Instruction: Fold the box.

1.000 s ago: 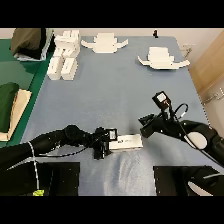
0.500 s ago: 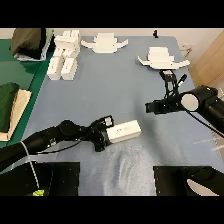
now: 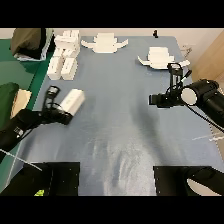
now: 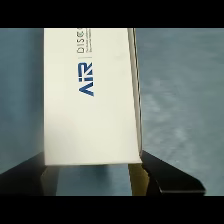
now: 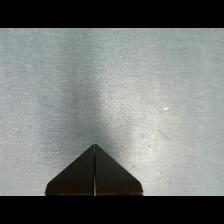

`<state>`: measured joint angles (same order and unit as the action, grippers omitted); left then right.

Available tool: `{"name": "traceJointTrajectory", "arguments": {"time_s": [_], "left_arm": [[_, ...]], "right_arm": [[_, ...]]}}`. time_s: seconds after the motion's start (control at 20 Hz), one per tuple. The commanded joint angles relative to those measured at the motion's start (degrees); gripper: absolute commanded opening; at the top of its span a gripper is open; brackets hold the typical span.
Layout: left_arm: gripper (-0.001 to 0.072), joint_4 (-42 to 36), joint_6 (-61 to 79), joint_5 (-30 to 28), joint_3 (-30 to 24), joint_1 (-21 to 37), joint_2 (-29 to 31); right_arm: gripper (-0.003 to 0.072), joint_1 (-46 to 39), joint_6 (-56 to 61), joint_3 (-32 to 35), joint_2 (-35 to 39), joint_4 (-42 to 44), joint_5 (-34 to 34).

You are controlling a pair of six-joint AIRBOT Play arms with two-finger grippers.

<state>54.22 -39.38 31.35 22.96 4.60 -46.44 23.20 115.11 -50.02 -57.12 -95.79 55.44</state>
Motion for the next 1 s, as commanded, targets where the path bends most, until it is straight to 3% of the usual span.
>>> {"name": "traceJointTrajectory", "arguments": {"time_s": [0.0,0.1,0.35,0.55,0.95], "left_arm": [[0.0513,3.6,-3.3,-5.0,0.9,15.3,-0.5],[0.0513,3.7,-2.8,-9.2,3.8,16.6,-4.2],[0.0513,3.3,-2.0,-9.4,16.2,16.1,-20.2],[0.0513,3.2,-2.0,-10.2,22.2,15.2,-28.4],[0.0513,2.4,-2.0,-13.2,22.7,13.6,-30.7]], "right_arm": [[0.0004,0.0,0.5,-0.1,-0.9,0.3,0.0],[0.0003,0.0,0.5,-0.1,-1.4,0.8,-0.1],[0.0003,0.0,0.5,-0.1,-1.6,2.0,-0.9],[0.0003,0.0,0.5,-0.1,-1.6,2.0,-0.9],[0.0003,0.0,0.5,-0.1,-1.6,2.0,-0.9]]}}
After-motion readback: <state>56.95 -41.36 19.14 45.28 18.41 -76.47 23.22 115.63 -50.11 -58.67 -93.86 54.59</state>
